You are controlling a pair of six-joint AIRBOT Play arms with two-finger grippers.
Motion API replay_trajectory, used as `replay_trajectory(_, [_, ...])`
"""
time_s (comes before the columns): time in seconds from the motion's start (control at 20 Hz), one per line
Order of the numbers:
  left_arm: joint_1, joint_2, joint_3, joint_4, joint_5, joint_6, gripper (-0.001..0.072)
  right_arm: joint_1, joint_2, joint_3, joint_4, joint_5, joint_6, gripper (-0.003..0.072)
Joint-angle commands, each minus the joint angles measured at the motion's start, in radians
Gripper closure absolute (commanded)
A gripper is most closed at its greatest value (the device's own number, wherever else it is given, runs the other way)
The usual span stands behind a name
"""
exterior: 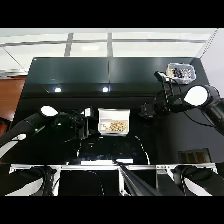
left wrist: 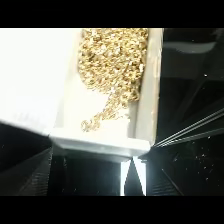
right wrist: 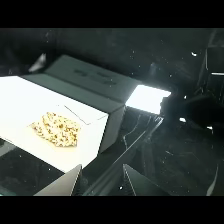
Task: Fold the box and place the chain.
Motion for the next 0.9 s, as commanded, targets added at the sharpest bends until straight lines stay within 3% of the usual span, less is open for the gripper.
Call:
replay_trajectory(0.0, [-0.037, -0.006, 0.004, -0.01, 0.003, 0.008, -0.0006, 0.001, 0.001, 0.0, 0.0, -0.02, 0.0, 0.0373])
replay_trajectory(0.3, [-0.088, -0.006, 0.004, -0.016, 0.056, 0.006, 0.0023, 0.001, 0.001, 0.0, 0.0, -0.028, -0.001, 0.0373])
replay_trajectory(0.35, [-0.087, -0.006, 0.004, -0.016, 0.056, 0.006, 0.008, 0.001, 0.0, 0.0, 0.0, -0.042, -0.001, 0.0373])
replay_trajectory(0.4, [-0.087, -0.006, 0.004, -0.016, 0.056, 0.006, 0.0225, 0.001, 0.0, 0.0, 0.0, -0.071, -0.001, 0.0372])
replay_trajectory(0.45, [-0.087, -0.006, 0.004, -0.015, 0.056, 0.007, 0.0308, 0.004, -0.001, -0.002, -0.001, -0.124, -0.001, 0.0363])
replay_trajectory(0.5, [-0.087, -0.006, 0.004, -0.016, 0.056, 0.007, 0.0315, 0.009, -0.006, -0.002, 0.0, -0.183, -0.001, 0.0065])
replay_trajectory(0.55, [-0.087, -0.006, 0.004, -0.016, 0.056, 0.007, 0.0315, 0.02, -0.018, -0.002, 0.0, -0.246, -0.011, -0.0023])
replay_trajectory(0.7, [-0.087, -0.006, 0.004, -0.016, 0.055, 0.006, 0.0315, 0.044, -0.099, -0.002, 0.059, -0.366, -0.092, -0.0023])
replay_trajectory(0.85, [-0.087, -0.006, 0.004, -0.016, 0.056, 0.006, 0.0313, 0.089, -0.196, -0.002, 0.151, -0.363, -0.4, -0.0019])
